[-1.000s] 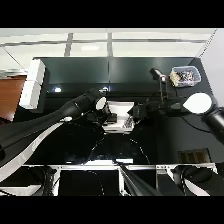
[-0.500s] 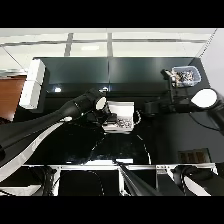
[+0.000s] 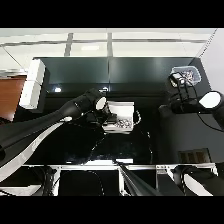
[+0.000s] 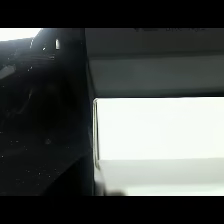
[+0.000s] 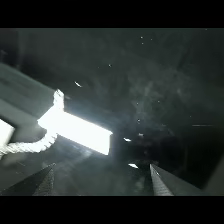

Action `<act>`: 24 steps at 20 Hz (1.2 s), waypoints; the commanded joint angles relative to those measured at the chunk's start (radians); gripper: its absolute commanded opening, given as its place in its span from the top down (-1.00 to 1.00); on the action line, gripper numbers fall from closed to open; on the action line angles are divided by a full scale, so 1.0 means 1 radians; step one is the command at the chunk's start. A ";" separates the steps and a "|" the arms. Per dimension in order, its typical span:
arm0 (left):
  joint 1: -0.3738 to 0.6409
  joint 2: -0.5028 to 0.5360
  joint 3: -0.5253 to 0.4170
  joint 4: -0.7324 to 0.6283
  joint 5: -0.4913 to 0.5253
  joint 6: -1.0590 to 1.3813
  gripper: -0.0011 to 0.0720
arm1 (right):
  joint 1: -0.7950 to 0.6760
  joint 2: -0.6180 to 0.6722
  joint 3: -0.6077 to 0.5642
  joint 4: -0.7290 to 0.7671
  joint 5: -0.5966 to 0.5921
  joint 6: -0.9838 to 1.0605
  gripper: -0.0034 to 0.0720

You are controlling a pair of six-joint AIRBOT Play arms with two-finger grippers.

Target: Fold the box and place the chain.

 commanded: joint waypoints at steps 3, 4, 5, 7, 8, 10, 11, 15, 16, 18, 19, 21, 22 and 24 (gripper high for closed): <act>0.000 0.000 0.001 0.000 -0.006 0.000 0.89 | -0.015 -0.052 -0.047 0.050 -0.049 -0.450 -0.98; -0.001 0.000 0.001 0.000 -0.006 0.000 0.89 | -0.015 -0.061 -0.050 0.116 -0.056 -0.544 -0.98; -0.001 0.000 0.001 -0.001 -0.007 0.000 0.89 | -0.012 -0.071 -0.051 0.183 -0.033 -0.672 -0.98; 0.000 0.000 0.001 0.000 -0.007 0.000 0.89 | 0.002 -0.090 -0.060 0.270 -0.005 -0.856 -0.98; 0.000 0.000 0.001 0.000 -0.006 0.000 0.89 | 0.019 -0.099 -0.061 0.266 -0.004 -0.885 -0.98; 0.000 0.000 0.001 0.000 -0.005 0.000 0.89 | 0.057 -0.114 -0.061 0.256 -0.006 -0.893 -0.98; 0.000 0.000 0.001 0.000 -0.005 0.000 0.89 | 0.079 -0.124 -0.061 0.255 -0.006 -0.908 -0.98; 0.000 0.000 0.001 0.000 -0.006 0.000 0.89 | 0.170 -0.179 -0.062 0.253 -0.006 -1.006 -0.98; 0.000 0.000 0.001 0.000 -0.006 0.000 0.89 | 0.193 -0.192 -0.062 0.253 -0.007 -1.027 -0.98; 0.000 0.000 0.001 0.000 -0.006 0.000 0.89 | 0.226 -0.217 -0.062 0.253 -0.024 -1.031 -0.97; 0.000 0.000 0.001 0.000 -0.006 0.000 0.89 | 0.237 -0.226 -0.062 0.252 -0.045 -1.035 -0.97; 0.000 0.000 0.001 0.000 -0.006 0.000 0.89 | 0.243 -0.237 -0.062 0.253 -0.072 -1.053 -0.97; 0.000 0.000 0.001 0.000 -0.006 0.000 0.89 | 0.242 -0.243 -0.062 0.248 -0.077 -1.056 -0.97; 0.000 0.000 0.001 0.000 -0.005 0.000 0.89 | 0.243 -0.258 -0.062 0.237 -0.075 -1.062 -0.51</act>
